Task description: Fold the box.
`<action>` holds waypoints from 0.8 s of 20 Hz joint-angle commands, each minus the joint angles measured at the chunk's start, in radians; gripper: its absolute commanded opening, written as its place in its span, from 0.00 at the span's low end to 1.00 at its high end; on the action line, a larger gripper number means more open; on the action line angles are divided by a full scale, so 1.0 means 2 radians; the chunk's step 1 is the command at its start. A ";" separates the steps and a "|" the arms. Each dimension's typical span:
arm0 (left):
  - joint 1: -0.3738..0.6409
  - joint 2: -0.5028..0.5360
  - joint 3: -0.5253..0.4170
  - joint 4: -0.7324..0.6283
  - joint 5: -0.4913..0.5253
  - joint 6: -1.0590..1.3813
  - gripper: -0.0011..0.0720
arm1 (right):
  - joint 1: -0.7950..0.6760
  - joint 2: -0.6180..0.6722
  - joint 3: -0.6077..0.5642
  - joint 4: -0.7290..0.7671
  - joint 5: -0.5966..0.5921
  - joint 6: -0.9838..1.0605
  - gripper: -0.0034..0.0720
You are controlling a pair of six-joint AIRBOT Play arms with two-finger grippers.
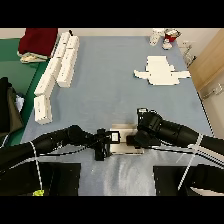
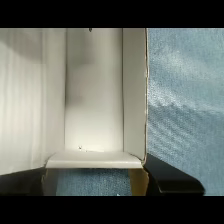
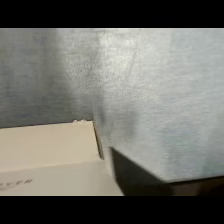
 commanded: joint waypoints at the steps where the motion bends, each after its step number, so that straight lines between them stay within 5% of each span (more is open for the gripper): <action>1: 0.000 0.000 0.000 0.000 0.000 0.000 0.73 | 0.000 0.000 0.000 0.001 -0.006 -0.001 0.66; 9: 0.000 0.000 0.000 0.000 0.000 0.000 0.73 | 0.000 -0.003 -0.006 -0.004 0.008 0.003 0.52; 13: 0.000 0.000 0.000 0.000 0.000 0.000 0.73 | 0.000 -0.003 -0.006 -0.003 0.012 0.003 0.05; 16: 0.000 0.000 0.000 0.000 0.000 0.000 0.73 | 0.000 -0.003 -0.006 -0.002 0.012 0.003 0.05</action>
